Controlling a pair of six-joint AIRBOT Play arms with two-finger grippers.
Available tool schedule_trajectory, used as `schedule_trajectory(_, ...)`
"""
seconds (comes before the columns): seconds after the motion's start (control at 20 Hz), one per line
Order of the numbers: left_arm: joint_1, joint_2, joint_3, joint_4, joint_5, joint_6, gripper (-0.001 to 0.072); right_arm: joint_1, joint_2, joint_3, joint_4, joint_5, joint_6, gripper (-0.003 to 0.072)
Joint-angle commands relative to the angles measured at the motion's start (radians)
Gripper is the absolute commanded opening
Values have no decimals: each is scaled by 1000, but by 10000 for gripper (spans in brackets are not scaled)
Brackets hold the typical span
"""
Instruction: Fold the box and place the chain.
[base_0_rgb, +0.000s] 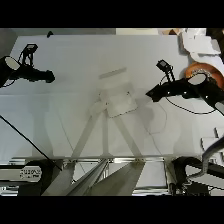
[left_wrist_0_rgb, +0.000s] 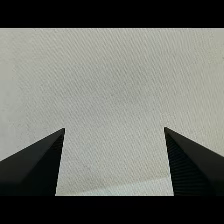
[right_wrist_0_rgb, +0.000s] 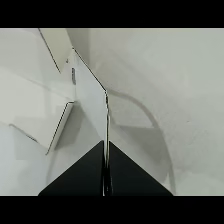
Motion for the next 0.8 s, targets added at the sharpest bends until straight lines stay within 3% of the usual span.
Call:
schedule_trajectory(0.0, 0, 0, 0, 0, 0, 0, 701, 0, -18, -36, 101, -53, 20, 6)
schedule_trajectory(0.35, 0, 0, 0, 0, 0, 0, 701, 44, -18, -85, 160, -182, 21, 5)
schedule_trajectory(0.75, 0, 0, 0, 0, 0, 0, 701, 105, -18, -90, 157, -293, 179, 5)
